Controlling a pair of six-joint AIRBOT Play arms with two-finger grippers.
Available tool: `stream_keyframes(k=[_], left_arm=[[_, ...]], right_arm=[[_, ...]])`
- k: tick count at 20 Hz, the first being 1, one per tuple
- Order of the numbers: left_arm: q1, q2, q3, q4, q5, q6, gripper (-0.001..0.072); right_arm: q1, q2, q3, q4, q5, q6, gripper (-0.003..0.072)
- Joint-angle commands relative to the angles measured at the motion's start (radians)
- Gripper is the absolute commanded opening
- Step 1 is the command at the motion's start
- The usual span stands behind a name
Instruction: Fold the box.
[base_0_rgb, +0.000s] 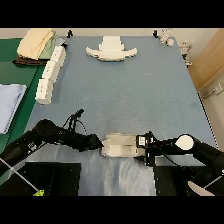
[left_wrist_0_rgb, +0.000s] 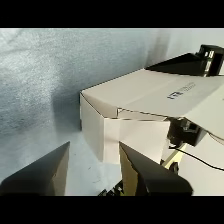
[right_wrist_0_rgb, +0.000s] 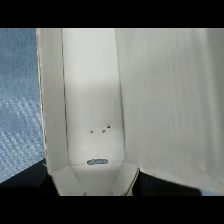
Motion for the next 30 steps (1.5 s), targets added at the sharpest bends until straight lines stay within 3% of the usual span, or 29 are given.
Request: stream_keyframes(k=[1, 9, 12, 16, 22, 27, 30], left_arm=[[-0.008, 0.002, 0.0, -0.011, -0.005, 0.001, 0.0472], [-0.046, -0.019, 0.006, -0.031, 0.053, -0.025, 0.047], [-0.149, -0.041, 0.051, 0.13, 0.104, -0.243, 0.0468], [-0.363, -0.099, 0.154, 0.359, 0.203, -0.546, 0.0466], [-0.582, -0.264, 0.344, 0.712, 0.086, -0.99, 0.0465], [-0.673, -0.41, 0.487, 0.822, -0.073, -1.103, 0.0465], [-0.681, -0.475, 0.52, 0.825, -0.092, -1.123, 0.0465]], right_arm=[[0.0, 0.001, 0.001, 0.0, 0.0, 0.0, 0.0526], [0.0, 0.001, 0.001, 0.0, 0.0, 0.0, 0.0526], [0.0, 0.001, 0.001, 0.0, 0.0, 0.0, 0.0526], [0.0, 0.001, 0.001, 0.0, 0.0, 0.0, 0.0526], [0.0, 0.001, 0.001, 0.0, 0.0, 0.0, 0.0526], [0.0, 0.001, 0.001, 0.0, 0.0, 0.0, 0.0526], [0.0, 0.001, 0.001, 0.0, 0.0, 0.0, 0.0526]])
